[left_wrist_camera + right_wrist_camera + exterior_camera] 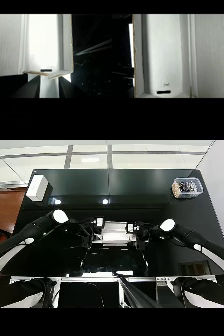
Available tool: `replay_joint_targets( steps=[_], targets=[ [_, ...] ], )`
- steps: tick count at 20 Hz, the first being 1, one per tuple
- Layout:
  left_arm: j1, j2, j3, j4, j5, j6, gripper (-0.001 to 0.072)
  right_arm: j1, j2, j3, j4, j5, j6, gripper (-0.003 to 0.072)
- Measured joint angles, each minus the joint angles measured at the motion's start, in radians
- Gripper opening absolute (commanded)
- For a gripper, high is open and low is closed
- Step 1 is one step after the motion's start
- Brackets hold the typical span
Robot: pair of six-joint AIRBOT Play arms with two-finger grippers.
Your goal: Fold the box and place the chain.
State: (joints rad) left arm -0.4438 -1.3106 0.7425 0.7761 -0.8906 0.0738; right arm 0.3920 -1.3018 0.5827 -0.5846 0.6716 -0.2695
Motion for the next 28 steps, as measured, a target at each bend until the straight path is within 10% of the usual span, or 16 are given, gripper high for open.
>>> replay_joint_targets(
  steps=[13, 15, 16, 17, 18, 19, 21, 22, 28],
  targets=[
    [-0.001, -0.023, 0.008, -0.148, 0.000, 0.000, 0.0268, 0.000, 0.000, 0.000, 0.000, 0.000, 0.000, 0.0443],
    [-0.006, -0.023, 0.008, -0.157, 0.006, 0.002, 0.0036, 0.000, 0.000, 0.000, 0.000, 0.000, 0.000, 0.0443],
    [-0.010, -0.023, 0.008, -0.163, 0.012, 0.003, 0.0082, 0.000, 0.000, 0.000, 0.000, 0.000, 0.000, 0.0443],
    [-0.015, -0.023, 0.008, -0.164, 0.014, 0.006, 0.0317, 0.000, 0.000, 0.000, -0.001, 0.000, 0.000, 0.0443],
    [-0.018, -0.023, 0.009, -0.165, 0.016, 0.006, 0.0348, 0.000, 0.000, 0.000, -0.001, 0.000, 0.000, 0.0443],
    [-0.022, -0.023, 0.009, -0.167, 0.019, 0.004, 0.0102, 0.000, 0.000, 0.000, -0.001, 0.000, 0.000, 0.0443],
    [-0.025, -0.022, 0.010, -0.152, 0.020, 0.004, 0.0249, 0.000, 0.000, 0.000, 0.000, 0.000, 0.000, 0.0443],
    [-0.025, -0.019, 0.011, -0.145, 0.019, -0.003, 0.0047, 0.000, 0.000, 0.000, -0.001, 0.000, 0.000, 0.0443],
    [0.078, 0.061, 0.066, 0.057, -0.109, -0.351, 0.0030, 0.000, 0.000, 0.000, 0.000, 0.000, 0.000, 0.0443]
  ],
)
